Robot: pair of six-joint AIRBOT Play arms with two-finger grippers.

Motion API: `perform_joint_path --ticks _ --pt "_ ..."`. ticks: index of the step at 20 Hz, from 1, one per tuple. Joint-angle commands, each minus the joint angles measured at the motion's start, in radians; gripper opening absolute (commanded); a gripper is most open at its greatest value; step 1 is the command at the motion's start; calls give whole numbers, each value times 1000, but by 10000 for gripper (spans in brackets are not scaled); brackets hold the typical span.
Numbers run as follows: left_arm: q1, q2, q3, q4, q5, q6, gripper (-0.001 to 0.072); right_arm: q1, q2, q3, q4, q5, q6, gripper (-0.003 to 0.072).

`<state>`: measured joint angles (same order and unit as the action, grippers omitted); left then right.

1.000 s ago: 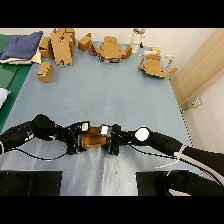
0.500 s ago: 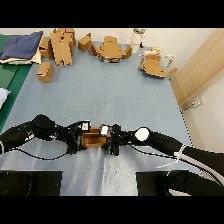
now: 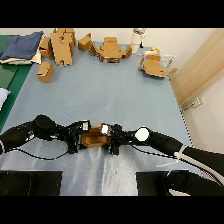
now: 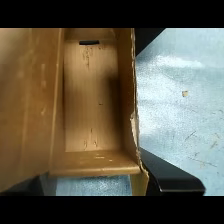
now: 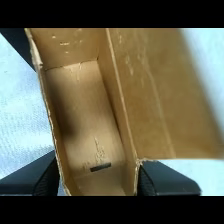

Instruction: Fold the box.

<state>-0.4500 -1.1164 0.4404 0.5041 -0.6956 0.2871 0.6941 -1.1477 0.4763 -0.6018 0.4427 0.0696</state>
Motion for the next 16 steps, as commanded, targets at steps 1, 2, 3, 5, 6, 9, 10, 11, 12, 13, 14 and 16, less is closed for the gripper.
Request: perform_joint_path --ticks 1,2,3,5,6,9,10,11,12,13,14,16 --pt "3 -1 0 1 48 -1 470 -1 2 -1 -149 27 187 568" --pt "3 -1 -1 1 51 -1 470 0 9 -1 -161 22 213 568" --pt "2 -1 -1 1 50 0 470 0 22 0 -157 19 222 568" --pt "1 -1 -1 1 50 -1 470 0 43 -1 -157 20 222 566" --pt "1 -1 -1 1 50 0 470 0 45 -1 -154 19 222 567" --pt "1 -1 -1 1 50 0 470 0 39 -1 -134 34 228 671" --pt "1 -3 -1 1 50 0 470 0 39 -1 -134 39 240 714" --pt "1 -8 -1 1 50 0 470 0 39 -1 -134 34 246 714" --pt "1 -15 -1 1 49 0 470 0 40 -1 -134 29 250 715" --pt "1 -22 -1 1 49 0 470 0 40 -1 -135 30 257 715" --pt "1 -26 -1 1 49 0 470 0 45 -1 -135 31 264 715" --pt "1 -27 -1 1 49 0 470 -1 69 -1 -143 31 264 715"
